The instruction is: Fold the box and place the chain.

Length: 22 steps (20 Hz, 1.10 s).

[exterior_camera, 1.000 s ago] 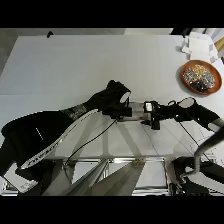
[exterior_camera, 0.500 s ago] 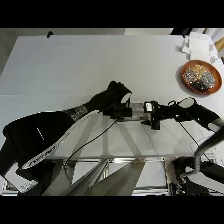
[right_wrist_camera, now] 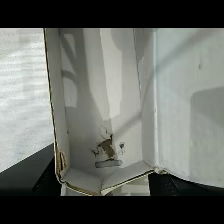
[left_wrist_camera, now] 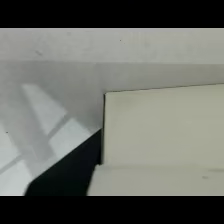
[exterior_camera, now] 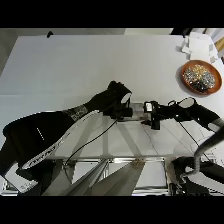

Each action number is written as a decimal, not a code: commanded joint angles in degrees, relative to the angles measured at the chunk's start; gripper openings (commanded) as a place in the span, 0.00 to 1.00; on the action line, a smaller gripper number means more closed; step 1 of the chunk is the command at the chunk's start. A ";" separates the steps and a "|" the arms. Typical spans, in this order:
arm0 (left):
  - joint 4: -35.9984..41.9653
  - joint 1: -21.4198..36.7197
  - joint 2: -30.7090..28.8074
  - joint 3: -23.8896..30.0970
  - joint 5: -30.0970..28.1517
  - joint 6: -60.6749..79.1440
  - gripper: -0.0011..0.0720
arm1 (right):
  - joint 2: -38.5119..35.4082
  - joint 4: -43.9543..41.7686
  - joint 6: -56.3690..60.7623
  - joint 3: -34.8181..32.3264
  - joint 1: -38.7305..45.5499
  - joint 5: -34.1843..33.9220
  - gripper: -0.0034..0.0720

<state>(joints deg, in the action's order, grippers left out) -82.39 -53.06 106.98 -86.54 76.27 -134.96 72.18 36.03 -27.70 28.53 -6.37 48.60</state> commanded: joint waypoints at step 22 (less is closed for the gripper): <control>-0.02 5.75 -13.35 0.02 6.93 16.11 0.62 | -0.04 -0.04 0.22 0.02 0.00 0.07 0.58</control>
<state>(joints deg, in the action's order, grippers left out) -81.65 -48.75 96.42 -86.48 81.38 -126.45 72.16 35.97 -27.46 28.56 -6.39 48.64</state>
